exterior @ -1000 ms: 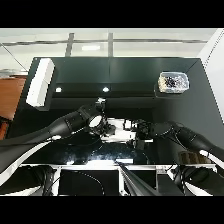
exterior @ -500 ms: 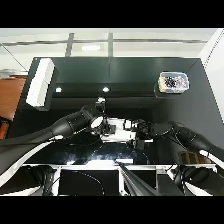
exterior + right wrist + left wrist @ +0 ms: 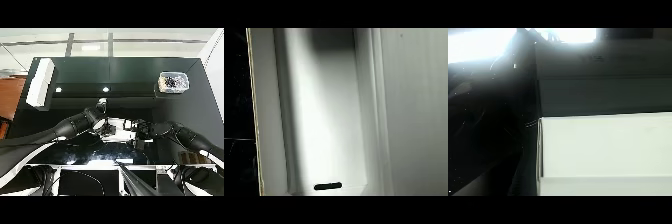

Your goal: Fold the box and place the chain.

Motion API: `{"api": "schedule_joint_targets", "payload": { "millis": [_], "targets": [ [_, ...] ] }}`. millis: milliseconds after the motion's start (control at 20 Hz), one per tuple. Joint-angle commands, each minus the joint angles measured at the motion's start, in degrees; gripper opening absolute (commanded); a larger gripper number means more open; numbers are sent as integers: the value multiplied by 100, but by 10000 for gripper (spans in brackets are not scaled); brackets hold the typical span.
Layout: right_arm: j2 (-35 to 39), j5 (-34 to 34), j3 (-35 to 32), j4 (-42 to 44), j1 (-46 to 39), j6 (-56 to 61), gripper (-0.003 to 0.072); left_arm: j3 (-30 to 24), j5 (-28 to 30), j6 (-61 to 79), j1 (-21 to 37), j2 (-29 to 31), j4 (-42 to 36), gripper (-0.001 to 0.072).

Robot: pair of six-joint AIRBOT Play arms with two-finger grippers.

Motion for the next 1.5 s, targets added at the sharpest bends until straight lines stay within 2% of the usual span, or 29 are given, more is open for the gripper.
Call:
{"api": "schedule_joint_targets", "payload": {
  "millis": [0,50,100,200,250,300,350,400,650,750,850,900,1000,1050,1100,1450],
  "targets": [
    [0,0,-2,0,4,0,478,13,-7,-11,-4,-33,-4,327],
    [0,0,-2,0,4,0,478,13,-4,-11,-4,-33,-7,291],
    [0,0,-2,0,4,0,478,13,-2,-4,-4,-33,-9,203],
    [0,0,-2,0,4,0,478,13,4,-7,-4,-33,-37,197],
    [2,0,-2,0,4,0,478,13,4,-4,-4,-33,-37,147],
    [2,0,-2,0,4,0,477,13,4,-7,-4,-33,-44,135],
    [0,2,-2,0,4,0,478,13,4,-4,-4,-33,-50,53],
    [0,2,-2,0,4,0,478,13,9,-4,-4,-33,-52,28],
    [0,2,-2,0,4,0,478,13,4,-11,-4,-37,-52,28],
    [2,0,-2,0,4,0,478,15,-2,-11,-4,-37,-55,43],
    [0,0,-2,0,4,0,478,26,-39,-15,-4,-37,-55,305],
    [0,0,-2,0,4,0,478,72,-133,-17,-2,-37,-28,360],
    [2,2,-2,0,4,0,478,168,-192,-15,-2,-37,37,373],
    [0,0,-2,0,4,0,478,208,-175,-17,-2,-37,37,433],
    [2,0,-2,0,4,0,478,243,-146,-17,-2,-37,35,443],
    [0,-2,-2,0,4,2,477,258,-352,-15,-4,-153,7,432]
  ]
}}
